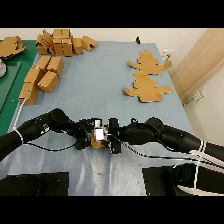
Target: Fold the box.
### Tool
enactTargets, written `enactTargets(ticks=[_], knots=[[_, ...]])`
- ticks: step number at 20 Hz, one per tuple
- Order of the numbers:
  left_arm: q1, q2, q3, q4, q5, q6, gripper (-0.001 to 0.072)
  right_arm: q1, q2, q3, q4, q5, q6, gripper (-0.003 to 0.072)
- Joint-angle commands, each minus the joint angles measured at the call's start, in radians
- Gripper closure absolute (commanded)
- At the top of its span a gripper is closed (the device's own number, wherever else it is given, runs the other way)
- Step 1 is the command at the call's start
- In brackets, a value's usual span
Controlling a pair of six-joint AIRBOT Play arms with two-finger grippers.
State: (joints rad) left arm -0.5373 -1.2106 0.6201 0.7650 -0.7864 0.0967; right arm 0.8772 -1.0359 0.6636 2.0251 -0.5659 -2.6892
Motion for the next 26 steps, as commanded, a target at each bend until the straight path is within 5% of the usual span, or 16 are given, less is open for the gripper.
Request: enactTargets(ticks=[1, 7, 16, 23, 26], knots=[[0.001, 0.0, 0.0, 0.0, 0.0, 0.0, 0.0177, 0.039, -0.004, 0.0, -0.037, -0.015, -0.016, 0.026], [0.001, 0.0, 0.0, 0.0, 0.0, 0.0, 0.0177, 0.066, -0.01, 0.0, -0.165, 0.085, -0.015, 0.0261], [0.001, 0.0, 0.0, 0.0, 0.0, 0.0, 0.0177, 0.066, -0.011, 0.0, -0.167, 0.087, -0.013, 0.0272], [0.001, 0.0, 0.0, 0.0, 0.0, 0.0, 0.0177, 0.113, -0.008, -0.001, -0.228, 0.035, 0.094, 0.0275], [0.001, 0.0, 0.0, 0.0, 0.0, 0.0, 0.0177, 0.146, 0.007, -0.001, -0.344, 0.042, 0.249, 0.0336]])
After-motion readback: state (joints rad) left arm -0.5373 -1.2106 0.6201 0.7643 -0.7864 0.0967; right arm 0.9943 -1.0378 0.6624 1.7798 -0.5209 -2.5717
